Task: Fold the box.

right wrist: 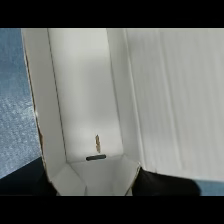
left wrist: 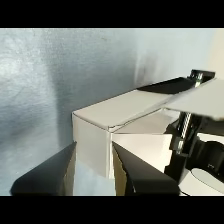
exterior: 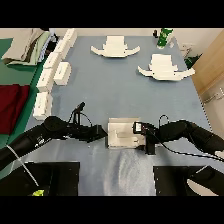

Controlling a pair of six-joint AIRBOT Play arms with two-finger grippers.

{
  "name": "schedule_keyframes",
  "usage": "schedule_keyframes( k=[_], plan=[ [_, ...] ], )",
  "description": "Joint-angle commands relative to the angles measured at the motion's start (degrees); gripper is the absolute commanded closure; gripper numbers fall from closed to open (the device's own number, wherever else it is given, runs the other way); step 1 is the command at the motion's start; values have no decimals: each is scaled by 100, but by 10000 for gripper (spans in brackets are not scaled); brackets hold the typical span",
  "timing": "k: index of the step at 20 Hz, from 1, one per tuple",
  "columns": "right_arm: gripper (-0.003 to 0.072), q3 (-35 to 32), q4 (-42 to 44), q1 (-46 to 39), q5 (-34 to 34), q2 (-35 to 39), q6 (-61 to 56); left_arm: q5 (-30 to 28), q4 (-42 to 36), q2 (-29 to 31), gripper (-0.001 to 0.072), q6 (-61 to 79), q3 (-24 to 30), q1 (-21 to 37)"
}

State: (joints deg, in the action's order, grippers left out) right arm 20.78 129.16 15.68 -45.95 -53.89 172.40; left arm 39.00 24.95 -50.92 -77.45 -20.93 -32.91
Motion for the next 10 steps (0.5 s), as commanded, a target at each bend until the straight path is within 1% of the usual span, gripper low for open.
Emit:
schedule_keyframes(
  k=[1,3,4,6,8,10],
  plan=[
    [182,-2,2,2,2,4,-2,0,13,-149,376,-37,-155,-354],
    [182,-2,2,2,2,4,-2,-229,487,-155,376,-599,-411,-782],
    [182,-2,2,2,2,4,-2,-302,988,-195,376,-1123,-579,-1003],
    [182,-2,2,4,2,4,-2,-192,2271,-378,376,-2448,-925,-1388],
    [182,-2,2,2,2,4,-2,37,3357,-640,376,-3484,-1287,-1746],
    [182,-2,2,4,2,4,-2,269,3976,-966,376,-4190,-1679,-2033]
  ],
)
